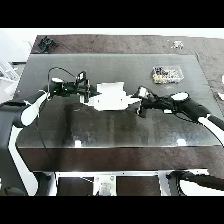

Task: Fold the box and place the chain.

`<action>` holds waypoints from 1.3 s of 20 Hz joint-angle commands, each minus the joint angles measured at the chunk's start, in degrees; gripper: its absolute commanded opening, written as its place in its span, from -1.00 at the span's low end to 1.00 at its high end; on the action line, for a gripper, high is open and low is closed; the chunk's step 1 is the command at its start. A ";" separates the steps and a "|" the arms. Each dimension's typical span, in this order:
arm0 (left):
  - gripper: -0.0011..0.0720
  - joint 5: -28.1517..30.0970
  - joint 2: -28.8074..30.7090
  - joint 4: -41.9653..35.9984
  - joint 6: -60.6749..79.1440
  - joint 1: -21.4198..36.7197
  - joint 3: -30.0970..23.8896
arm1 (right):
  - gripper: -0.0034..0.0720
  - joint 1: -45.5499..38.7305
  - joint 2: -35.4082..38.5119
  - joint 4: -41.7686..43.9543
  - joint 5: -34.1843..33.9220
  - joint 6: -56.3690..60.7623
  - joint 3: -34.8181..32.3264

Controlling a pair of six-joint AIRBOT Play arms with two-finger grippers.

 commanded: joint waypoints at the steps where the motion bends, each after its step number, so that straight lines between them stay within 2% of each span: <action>1: -0.92 0.00 0.00 0.04 -0.02 0.04 0.07 | 0.94 2.05 -0.76 -1.33 -1.38 -7.19 -0.22; 9: -0.92 -0.02 0.02 0.04 -0.02 0.04 0.07 | 0.94 5.25 -5.01 3.30 -4.66 -7.80 -0.22; 16: -0.92 -0.07 0.02 0.04 -0.04 0.04 0.07 | 0.93 5.16 -6.75 17.38 -8.50 -14.88 -0.17; 20: -0.92 -0.07 0.00 0.04 -0.04 0.04 0.07 | 0.93 5.14 -6.80 17.49 -11.65 -14.88 0.39; 26: -0.92 -0.09 0.02 0.07 -0.04 0.04 0.07 | 0.93 5.07 -6.84 18.71 -12.13 -14.64 4.00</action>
